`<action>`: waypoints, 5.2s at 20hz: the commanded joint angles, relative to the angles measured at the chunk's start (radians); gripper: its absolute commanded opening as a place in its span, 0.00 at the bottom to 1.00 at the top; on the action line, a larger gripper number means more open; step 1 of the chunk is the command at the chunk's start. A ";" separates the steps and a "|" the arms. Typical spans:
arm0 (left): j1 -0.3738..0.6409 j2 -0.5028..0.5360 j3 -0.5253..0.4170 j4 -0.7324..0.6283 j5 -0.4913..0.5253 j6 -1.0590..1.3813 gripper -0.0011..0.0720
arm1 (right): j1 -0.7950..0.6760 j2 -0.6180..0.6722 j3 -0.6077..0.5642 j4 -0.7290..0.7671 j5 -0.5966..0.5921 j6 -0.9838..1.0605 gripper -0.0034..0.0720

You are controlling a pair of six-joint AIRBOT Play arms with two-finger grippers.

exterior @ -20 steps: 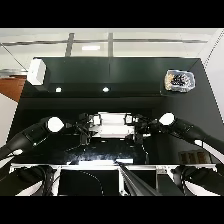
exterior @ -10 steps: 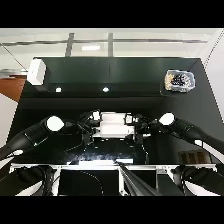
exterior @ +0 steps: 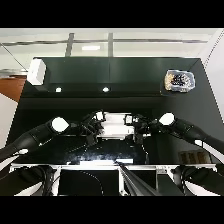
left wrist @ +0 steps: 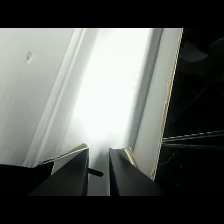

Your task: Fold the box and place the chain.

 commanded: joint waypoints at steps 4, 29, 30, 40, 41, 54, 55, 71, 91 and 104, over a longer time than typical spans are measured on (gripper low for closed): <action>-0.004 -0.005 0.001 -0.008 0.007 0.001 0.61 | 0.001 -0.001 0.000 0.001 0.000 0.001 0.60; 0.691 0.157 -0.158 0.079 -0.409 -1.055 0.06 | 0.001 -0.001 -0.001 0.001 0.000 0.001 0.60; 0.684 0.097 -0.158 -0.005 -0.418 -0.937 0.06 | 0.001 -0.001 -0.001 0.001 0.000 0.001 0.60; 0.491 -0.182 -0.115 -0.222 -0.348 -0.697 0.06 | 0.001 -0.001 -0.001 0.001 0.000 0.001 0.60; 0.480 -0.178 -0.114 -0.221 -0.358 -0.697 0.23 | 0.001 -0.001 -0.001 0.001 0.000 0.001 0.60; 0.447 -0.160 0.047 -0.190 -0.557 -0.713 0.95 | 0.001 -0.001 0.000 0.001 0.000 0.001 0.60; 0.447 -0.160 0.057 -0.182 -0.560 -0.725 0.95 | 0.001 -0.001 -0.001 0.001 0.000 0.001 0.60; 0.348 -0.160 0.089 -0.168 -0.544 -0.777 0.81 | 0.001 -0.001 -0.001 0.001 0.000 0.001 0.60; 0.352 -0.161 0.140 -0.016 -0.602 -0.754 1.00 | 0.001 -0.001 -0.001 0.001 0.000 0.001 0.60; 0.474 -0.133 0.206 -0.006 -0.749 -0.766 1.00 | 0.001 -0.001 -0.001 0.001 0.000 0.001 0.60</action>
